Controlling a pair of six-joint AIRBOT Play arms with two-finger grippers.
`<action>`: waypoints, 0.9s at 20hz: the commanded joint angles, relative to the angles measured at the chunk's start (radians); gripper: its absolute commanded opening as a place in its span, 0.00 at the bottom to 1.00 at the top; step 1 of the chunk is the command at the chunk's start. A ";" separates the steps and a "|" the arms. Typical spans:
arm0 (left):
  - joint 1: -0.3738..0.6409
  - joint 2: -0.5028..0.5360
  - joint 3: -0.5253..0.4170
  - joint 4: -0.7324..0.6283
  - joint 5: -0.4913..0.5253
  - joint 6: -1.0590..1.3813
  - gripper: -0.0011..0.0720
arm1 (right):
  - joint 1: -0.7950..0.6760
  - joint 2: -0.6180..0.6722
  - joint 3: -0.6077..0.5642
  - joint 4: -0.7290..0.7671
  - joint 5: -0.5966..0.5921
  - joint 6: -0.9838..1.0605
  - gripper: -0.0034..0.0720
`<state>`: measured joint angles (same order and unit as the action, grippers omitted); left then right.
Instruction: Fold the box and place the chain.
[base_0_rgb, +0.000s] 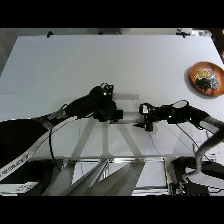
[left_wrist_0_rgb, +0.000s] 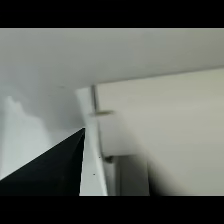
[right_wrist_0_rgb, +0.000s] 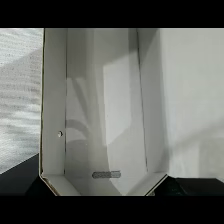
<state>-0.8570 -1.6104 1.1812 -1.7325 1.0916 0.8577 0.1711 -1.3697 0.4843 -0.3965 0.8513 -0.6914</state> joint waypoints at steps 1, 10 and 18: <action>0.009 0.041 0.001 -0.022 0.000 0.017 0.59 | 0.000 0.000 0.000 0.001 0.001 0.002 0.60; 0.116 0.298 0.001 -0.047 0.092 0.351 0.79 | 0.000 0.000 0.000 0.001 0.002 0.002 0.60; 0.410 0.678 -0.299 -0.180 -0.113 1.439 0.97 | 0.000 0.000 0.000 0.001 0.001 0.002 0.60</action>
<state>-0.5621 -1.0489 1.0092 -1.8000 1.0946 1.9091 0.1711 -1.3697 0.4843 -0.3958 0.8524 -0.6895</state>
